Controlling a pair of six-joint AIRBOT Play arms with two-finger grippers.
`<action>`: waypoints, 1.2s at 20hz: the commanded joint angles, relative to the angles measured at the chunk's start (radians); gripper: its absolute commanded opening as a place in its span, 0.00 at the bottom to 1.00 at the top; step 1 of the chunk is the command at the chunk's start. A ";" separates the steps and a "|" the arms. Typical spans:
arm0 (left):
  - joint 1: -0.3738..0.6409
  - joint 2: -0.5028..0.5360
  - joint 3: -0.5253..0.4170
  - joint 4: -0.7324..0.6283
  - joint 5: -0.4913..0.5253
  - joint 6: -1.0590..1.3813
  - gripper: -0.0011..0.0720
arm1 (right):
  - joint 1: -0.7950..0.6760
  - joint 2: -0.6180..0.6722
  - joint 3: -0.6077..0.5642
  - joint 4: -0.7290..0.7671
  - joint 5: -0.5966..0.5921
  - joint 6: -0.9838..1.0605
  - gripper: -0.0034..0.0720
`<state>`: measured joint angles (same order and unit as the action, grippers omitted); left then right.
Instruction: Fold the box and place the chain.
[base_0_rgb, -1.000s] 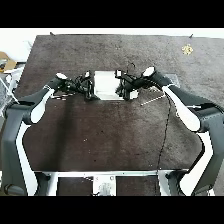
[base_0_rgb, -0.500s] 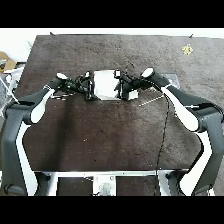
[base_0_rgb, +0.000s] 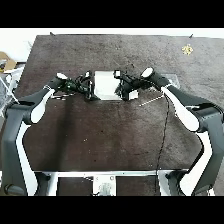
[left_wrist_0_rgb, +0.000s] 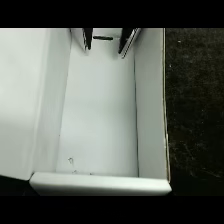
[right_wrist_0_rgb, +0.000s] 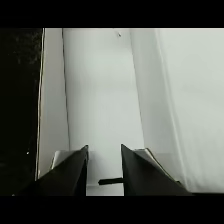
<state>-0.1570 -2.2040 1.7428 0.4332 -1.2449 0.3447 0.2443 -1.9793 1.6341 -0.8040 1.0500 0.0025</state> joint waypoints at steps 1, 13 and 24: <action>0.000 0.000 0.000 0.001 0.000 0.002 0.39 | -0.004 0.036 0.001 -0.208 0.058 0.211 0.13; 0.000 0.000 0.000 0.001 0.000 0.002 0.39 | -0.163 0.259 0.001 -0.330 0.099 1.011 0.13; 0.000 0.000 0.000 0.001 0.000 0.002 0.39 | -0.234 0.245 -0.208 -0.262 -0.032 1.255 0.05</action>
<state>-0.1574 -2.2044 1.7428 0.4335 -1.2453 0.3470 0.0158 -1.7348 1.4792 -1.0985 1.0889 1.2278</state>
